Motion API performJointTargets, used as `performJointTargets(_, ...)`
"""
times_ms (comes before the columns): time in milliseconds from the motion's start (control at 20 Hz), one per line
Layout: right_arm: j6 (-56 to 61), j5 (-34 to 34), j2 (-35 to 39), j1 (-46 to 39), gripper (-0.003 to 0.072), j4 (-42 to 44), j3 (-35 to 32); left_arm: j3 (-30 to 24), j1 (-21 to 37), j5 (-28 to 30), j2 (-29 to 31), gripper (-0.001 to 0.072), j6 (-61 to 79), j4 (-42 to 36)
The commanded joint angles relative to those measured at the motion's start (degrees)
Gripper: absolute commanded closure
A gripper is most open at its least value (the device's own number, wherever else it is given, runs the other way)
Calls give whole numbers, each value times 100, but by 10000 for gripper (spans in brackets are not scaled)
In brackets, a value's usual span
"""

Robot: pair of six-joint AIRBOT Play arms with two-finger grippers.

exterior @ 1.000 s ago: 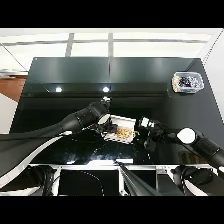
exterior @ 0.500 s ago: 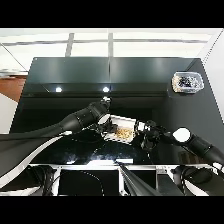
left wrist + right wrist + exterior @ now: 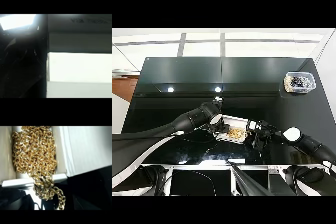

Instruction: Fold the box and place the chain.

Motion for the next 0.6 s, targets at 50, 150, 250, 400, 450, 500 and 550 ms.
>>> performJointTargets(50,-2,-249,-46,273,87,9,2,2,2,2,-4,678,0,0)
performJointTargets(150,24,-317,-61,328,231,-4,2,2,2,2,-4,678,0,0)
performJointTargets(250,28,-317,-61,328,442,-7,2,2,2,0,-4,678,0,0)
performJointTargets(400,155,-328,-59,328,635,-9,2,2,2,0,-4,677,0,0)
performJointTargets(450,236,-350,-59,326,635,-9,2,2,2,0,-4,677,0,0)
performJointTargets(500,348,-348,-57,326,636,-11,2,2,2,0,-4,677,0,0)
performJointTargets(550,466,-345,-46,326,636,-13,2,2,2,-2,-4,677,0,0)
